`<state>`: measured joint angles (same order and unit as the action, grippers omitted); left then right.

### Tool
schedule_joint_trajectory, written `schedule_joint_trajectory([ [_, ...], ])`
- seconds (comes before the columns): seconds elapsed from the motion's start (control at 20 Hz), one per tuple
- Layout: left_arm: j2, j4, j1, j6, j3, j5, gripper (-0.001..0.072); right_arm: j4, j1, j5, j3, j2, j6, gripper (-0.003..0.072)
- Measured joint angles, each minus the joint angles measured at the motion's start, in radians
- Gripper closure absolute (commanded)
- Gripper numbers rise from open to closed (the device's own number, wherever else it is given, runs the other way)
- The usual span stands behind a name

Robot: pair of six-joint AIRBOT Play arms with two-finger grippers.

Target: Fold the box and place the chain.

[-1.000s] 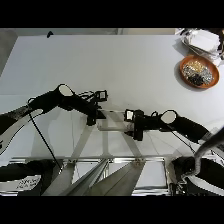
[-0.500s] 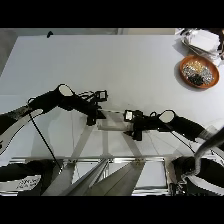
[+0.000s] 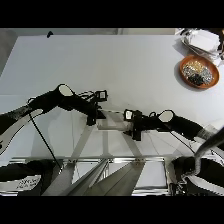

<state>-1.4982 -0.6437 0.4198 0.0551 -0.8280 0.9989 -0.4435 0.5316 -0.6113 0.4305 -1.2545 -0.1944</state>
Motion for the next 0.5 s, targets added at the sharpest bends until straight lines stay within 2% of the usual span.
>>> schedule_joint_trajectory([
  [0.5,0.000,0.000,0.000,0.000,0.000,0.000,0.0699,0.003,0.000,-0.004,0.000,0.000,0.009,0.0393],
])
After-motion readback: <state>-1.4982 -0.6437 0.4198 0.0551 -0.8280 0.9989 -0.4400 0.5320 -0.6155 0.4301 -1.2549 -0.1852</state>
